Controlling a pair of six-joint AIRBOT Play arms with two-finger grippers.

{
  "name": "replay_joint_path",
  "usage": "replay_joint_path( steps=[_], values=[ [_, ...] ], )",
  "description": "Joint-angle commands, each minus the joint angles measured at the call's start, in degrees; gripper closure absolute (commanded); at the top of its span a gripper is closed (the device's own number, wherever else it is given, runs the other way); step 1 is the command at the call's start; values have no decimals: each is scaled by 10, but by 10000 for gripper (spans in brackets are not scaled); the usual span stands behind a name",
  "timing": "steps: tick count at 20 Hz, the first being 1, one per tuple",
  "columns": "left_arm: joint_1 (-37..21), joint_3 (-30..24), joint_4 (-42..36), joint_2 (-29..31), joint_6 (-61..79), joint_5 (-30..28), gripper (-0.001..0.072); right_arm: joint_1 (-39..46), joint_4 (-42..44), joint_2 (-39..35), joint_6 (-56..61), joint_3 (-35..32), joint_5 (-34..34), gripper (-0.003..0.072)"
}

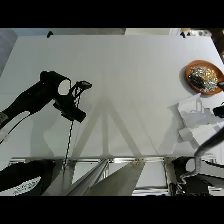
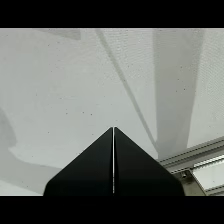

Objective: Fold the box and place the chain.

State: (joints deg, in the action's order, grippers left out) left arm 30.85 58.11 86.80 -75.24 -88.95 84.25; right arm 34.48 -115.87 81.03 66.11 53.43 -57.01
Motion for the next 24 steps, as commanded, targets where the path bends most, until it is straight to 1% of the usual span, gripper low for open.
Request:
replay_joint_path(
  steps=[1, 2, 3, 6, 8, 10, 12, 13, 15, 17, 20, 22, 24],
  values=[
    [0, 0, 0, 0, 0, 0, 699, 0, 3, 12, -4, 4, -43, 538],
    [0, 0, 0, 0, 0, 0, 699, -2, 6, 11, -4, 4, -59, 656],
    [0, 0, 0, 0, 0, 0, 699, -7, 15, 9, -6, 4, -77, 669],
    [0, 0, 0, 0, 0, 0, 699, -45, 91, -12, -40, 4, -110, 670],
    [0, 0, 0, 0, 0, 0, 699, -92, 193, -41, -53, 3, -115, 671],
    [0, 0, 0, 0, 0, 0, 699, -146, 309, -77, -67, -18, -112, 671],
    [0, 0, 0, 0, 0, 0, 699, -202, 425, -122, -67, -67, -82, 671],
    [0, 0, 0, 0, 0, 0, 699, -230, 476, -149, -67, -102, -57, 671],
    [0, 0, 0, 0, 0, 0, 699, -287, 540, -203, -63, -170, -10, 671],
    [0, 0, 0, 0, 0, 0, 699, -347, 564, -259, -30, -227, 29, 671],
    [0, 0, 0, 0, 0, 0, 699, -427, 561, -336, 56, -287, 92, 671],
    [0, 0, 0, 0, 0, 0, 699, -471, 556, -368, 90, -301, 98, 670],
    [0, 0, 0, 0, 0, 0, 699, -508, 555, -377, 91, -303, 99, 670]
  ],
)
